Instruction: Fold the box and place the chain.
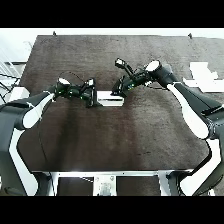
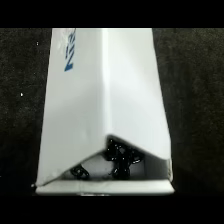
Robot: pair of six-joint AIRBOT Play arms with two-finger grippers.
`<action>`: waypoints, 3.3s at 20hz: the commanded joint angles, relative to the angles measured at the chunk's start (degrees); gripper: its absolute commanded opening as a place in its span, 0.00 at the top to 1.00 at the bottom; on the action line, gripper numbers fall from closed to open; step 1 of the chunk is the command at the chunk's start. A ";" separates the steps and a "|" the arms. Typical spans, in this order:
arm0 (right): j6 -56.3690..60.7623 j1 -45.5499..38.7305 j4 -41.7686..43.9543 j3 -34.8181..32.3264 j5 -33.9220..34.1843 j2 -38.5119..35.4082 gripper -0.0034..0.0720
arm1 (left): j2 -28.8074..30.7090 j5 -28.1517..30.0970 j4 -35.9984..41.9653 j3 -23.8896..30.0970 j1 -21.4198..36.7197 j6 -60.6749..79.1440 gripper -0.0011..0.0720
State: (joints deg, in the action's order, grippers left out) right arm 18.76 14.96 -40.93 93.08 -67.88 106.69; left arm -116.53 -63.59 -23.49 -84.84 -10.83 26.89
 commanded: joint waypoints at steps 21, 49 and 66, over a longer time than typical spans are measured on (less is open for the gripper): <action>0.57 0.50 -2.08 -0.09 -0.57 0.04 0.66 | 0.02 -0.04 -0.04 -0.02 0.00 0.02 0.28; -6.82 -0.22 7.76 -5.40 -0.07 -0.07 0.94 | 0.02 -0.02 -0.04 -0.02 0.00 0.11 0.28; 2.47 -2.64 6.38 -10.64 3.56 -24.61 0.94 | 0.04 0.09 0.81 -0.02 -0.02 0.13 0.28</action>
State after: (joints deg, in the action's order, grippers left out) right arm 16.67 13.30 -35.00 83.11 -65.19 90.56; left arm -116.53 -63.64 -23.27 -84.82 -10.85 26.92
